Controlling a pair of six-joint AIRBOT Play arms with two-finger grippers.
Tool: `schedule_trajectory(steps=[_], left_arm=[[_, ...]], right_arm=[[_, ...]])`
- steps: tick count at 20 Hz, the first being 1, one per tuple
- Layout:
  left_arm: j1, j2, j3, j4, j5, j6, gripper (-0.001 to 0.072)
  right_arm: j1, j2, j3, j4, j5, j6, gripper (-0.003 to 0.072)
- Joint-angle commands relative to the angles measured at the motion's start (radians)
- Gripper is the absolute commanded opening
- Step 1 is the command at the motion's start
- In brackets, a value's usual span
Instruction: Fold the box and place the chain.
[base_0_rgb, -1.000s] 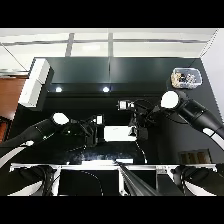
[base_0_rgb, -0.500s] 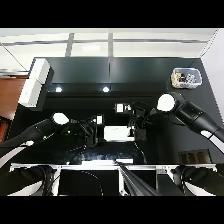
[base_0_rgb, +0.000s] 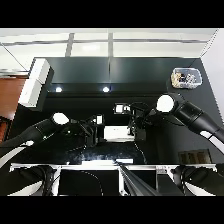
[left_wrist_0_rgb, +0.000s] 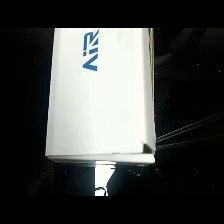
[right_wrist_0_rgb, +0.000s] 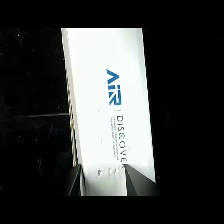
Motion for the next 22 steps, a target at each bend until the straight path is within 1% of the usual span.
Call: schedule_trajectory(steps=[1, 7, 11, 22], left_arm=[[0.0, -0.001, 0.0, 0.0, 0.0, 0.001, 0.0463], [0.0, -0.001, 0.0, 0.0, 0.0, 0.001, 0.0463], [0.0, -0.001, 0.0, 0.0, 0.0, 0.001, 0.0463], [0.0, -0.001, 0.0, 0.0, 0.0, 0.001, 0.0463]], right_arm=[[0.001, 0.0, 0.0, -0.002, -0.002, 0.002, 0.0304], [0.001, 0.001, 0.0, -0.002, -0.002, 0.009, 0.0302], [0.001, 0.001, 0.0, 0.028, -0.01, 0.013, 0.0302], [0.001, 0.001, 0.0, 0.026, -0.029, 0.018, 0.0302]])
